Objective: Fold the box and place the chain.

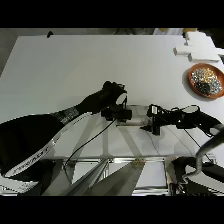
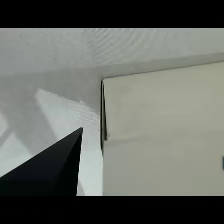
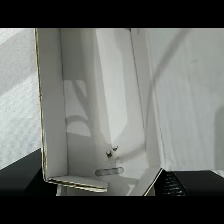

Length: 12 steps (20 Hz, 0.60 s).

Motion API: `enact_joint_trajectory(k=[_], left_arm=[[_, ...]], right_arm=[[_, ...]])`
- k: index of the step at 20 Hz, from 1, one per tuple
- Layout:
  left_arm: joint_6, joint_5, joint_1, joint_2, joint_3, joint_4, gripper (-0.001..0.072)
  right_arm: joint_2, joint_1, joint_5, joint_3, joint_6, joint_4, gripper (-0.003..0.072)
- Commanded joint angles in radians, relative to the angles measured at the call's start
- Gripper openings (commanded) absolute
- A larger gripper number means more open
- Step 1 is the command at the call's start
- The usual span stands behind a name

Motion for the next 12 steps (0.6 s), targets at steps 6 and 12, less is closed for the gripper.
enact_joint_trajectory(k=[6, 12], left_arm=[[-0.044, 0.016, -0.010, -0.030, 0.002, 0.001, 0.0185], [-0.071, 0.016, -0.016, -0.030, 0.002, 0.000, 0.0006]], right_arm=[[0.001, 0.001, 0.000, 0.000, 0.000, 0.000, 0.0462], [0.001, 0.001, 0.000, 0.000, 0.000, 0.000, 0.0462]])
